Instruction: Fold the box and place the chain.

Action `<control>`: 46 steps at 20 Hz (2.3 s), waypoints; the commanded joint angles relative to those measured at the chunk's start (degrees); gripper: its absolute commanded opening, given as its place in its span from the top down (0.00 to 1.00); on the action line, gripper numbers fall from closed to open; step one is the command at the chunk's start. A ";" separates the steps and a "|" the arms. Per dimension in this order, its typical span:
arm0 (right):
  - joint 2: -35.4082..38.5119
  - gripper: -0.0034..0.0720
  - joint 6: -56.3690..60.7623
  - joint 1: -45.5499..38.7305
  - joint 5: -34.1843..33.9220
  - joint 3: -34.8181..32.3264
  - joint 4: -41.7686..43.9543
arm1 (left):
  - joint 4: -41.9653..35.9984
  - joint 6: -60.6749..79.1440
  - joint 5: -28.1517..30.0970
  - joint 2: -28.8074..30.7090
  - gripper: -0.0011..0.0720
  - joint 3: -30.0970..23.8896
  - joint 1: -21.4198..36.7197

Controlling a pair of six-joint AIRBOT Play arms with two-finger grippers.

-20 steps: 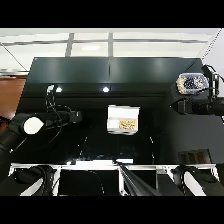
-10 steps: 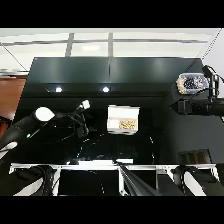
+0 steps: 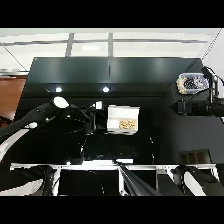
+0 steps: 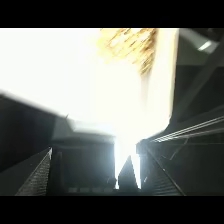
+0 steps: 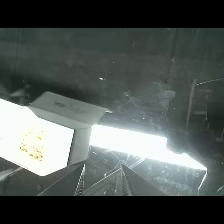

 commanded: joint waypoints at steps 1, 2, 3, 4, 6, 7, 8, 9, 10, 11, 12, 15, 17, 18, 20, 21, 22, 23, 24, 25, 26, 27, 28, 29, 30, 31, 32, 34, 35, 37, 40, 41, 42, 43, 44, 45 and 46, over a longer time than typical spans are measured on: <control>0.02 0.58 0.04 0.00 -0.04 0.07 0.00 | -2.49 1.70 1.75 -1.70 0.01 0.70 -2.10; 0.02 0.58 0.04 0.00 -0.07 0.07 0.02 | -2.95 1.70 1.68 -1.90 0.01 0.70 -2.19; 0.02 0.58 0.04 0.00 -0.07 0.07 0.00 | -2.91 1.68 1.46 -2.10 0.01 0.70 -2.36; 0.04 0.58 0.04 0.00 -0.04 0.07 0.02 | -2.84 1.68 1.44 -2.29 0.01 0.70 -2.40; 0.02 0.58 0.04 0.00 0.00 0.07 0.00 | -3.04 1.70 1.64 -2.36 0.01 0.70 -2.86; 0.04 0.58 0.07 0.00 0.00 0.07 0.02 | -3.04 1.70 1.64 -2.38 0.01 0.70 -3.17; 0.02 0.58 0.07 -0.02 0.00 0.07 0.00 | -2.99 1.70 1.73 -2.38 0.01 0.70 -3.56; 0.02 0.58 0.07 0.00 -0.02 0.07 0.00 | -3.02 1.70 1.70 -2.47 0.01 0.70 -3.82; 0.02 0.58 0.07 -0.02 0.00 0.07 0.02 | -2.97 1.68 1.70 -2.58 0.01 0.70 -4.02; 0.02 0.58 0.07 -0.02 0.02 0.07 0.00 | -2.34 1.66 1.88 -2.60 0.01 0.70 -4.04; 0.02 0.58 0.07 0.00 0.02 0.07 0.00 | -2.32 1.62 1.86 -2.60 0.01 0.70 -4.04; 0.02 0.58 0.07 -0.02 0.04 0.07 0.00 | -2.25 1.05 1.70 -2.60 0.01 0.70 -4.04; 0.04 0.58 0.07 -0.02 0.04 0.07 0.00 | -2.14 -0.90 1.60 -2.60 0.01 0.70 -4.07; 0.02 0.58 0.07 -0.02 0.04 0.07 0.00 | -2.14 -1.62 1.29 -2.60 0.01 0.68 -4.17; 0.02 0.58 0.07 0.00 0.02 0.07 0.00 | -2.49 -1.60 1.44 -2.60 0.01 0.68 -4.37; 0.02 0.58 0.07 -0.02 0.02 0.07 0.00 | -2.71 -1.60 1.44 -2.60 0.01 0.68 -4.46; 0.04 0.58 0.07 0.00 0.02 0.07 0.00 | -2.84 -1.60 1.44 -2.60 0.01 0.68 -4.66; 0.02 0.58 0.07 0.00 0.04 0.07 0.00 | -2.58 -1.60 1.40 -2.60 0.01 0.68 -4.90; 0.02 0.58 0.07 -0.02 0.07 0.07 0.00 | -1.99 -1.60 1.46 -2.60 0.01 0.68 -5.09; 0.02 0.58 0.07 0.00 0.09 0.07 0.00 | -0.87 -1.64 1.44 -2.60 0.01 0.68 -5.11; 0.02 0.58 0.07 0.00 0.09 0.07 0.00 | 0.59 -2.80 1.44 -2.60 0.01 0.68 -5.11; 0.02 0.58 0.07 0.00 0.11 0.07 0.00 | 1.88 -4.02 1.42 -2.60 0.01 0.68 -5.11; 0.02 0.58 0.07 0.00 0.09 0.07 0.00 | 2.51 -5.01 1.36 -2.60 0.01 0.68 -5.11; 0.02 0.58 0.07 -0.02 0.09 0.07 0.00 | 2.36 -5.03 1.14 -2.58 0.01 0.68 -5.14; 0.02 0.58 0.07 -0.02 0.09 0.07 0.00 | 2.32 -5.03 0.96 -2.58 0.01 0.68 -5.35; 0.02 0.58 0.07 0.00 0.09 0.07 0.00 | 2.29 -5.03 1.01 -2.58 0.01 0.68 -5.77; 0.02 0.58 0.07 -0.02 0.09 0.07 0.00 | 1.68 -5.01 1.14 -2.58 0.01 0.68 -6.32; 0.02 0.58 0.07 0.00 0.09 0.07 0.00 | 1.27 -5.01 2.40 -2.58 0.01 0.68 -7.43; 0.02 0.58 0.07 0.00 0.11 0.07 0.02 | 1.27 -5.03 3.15 -2.60 0.01 0.68 -7.89; 0.02 0.58 0.07 0.00 0.15 0.07 0.02 | 0.94 -5.03 3.50 -2.60 0.01 0.68 -7.96; 0.02 0.58 0.07 0.00 0.33 0.07 0.02 | 0.81 -5.03 3.50 -2.60 0.01 0.68 -7.91; 0.02 0.58 0.07 0.00 0.35 0.07 0.02 | 0.81 -5.03 3.50 -2.60 0.01 0.68 -7.96; 0.02 0.58 0.04 -0.02 0.35 0.07 0.00 | 0.68 -5.03 3.50 -2.60 0.01 0.68 -7.96; 0.02 0.58 0.07 0.00 0.33 0.07 0.00 | 0.09 -5.03 3.50 -2.60 0.01 0.68 -7.96; 0.02 0.58 0.07 0.00 0.33 0.07 0.02 | -0.46 -5.03 3.50 -2.60 0.01 0.70 -7.96; 0.02 0.58 0.04 0.00 0.33 0.07 0.00 | -1.09 -5.03 3.50 -2.60 0.01 0.70 -7.96; 0.02 0.58 0.04 -0.02 0.33 0.07 0.00 | -1.51 -5.03 3.74 -2.60 0.01 0.70 -7.96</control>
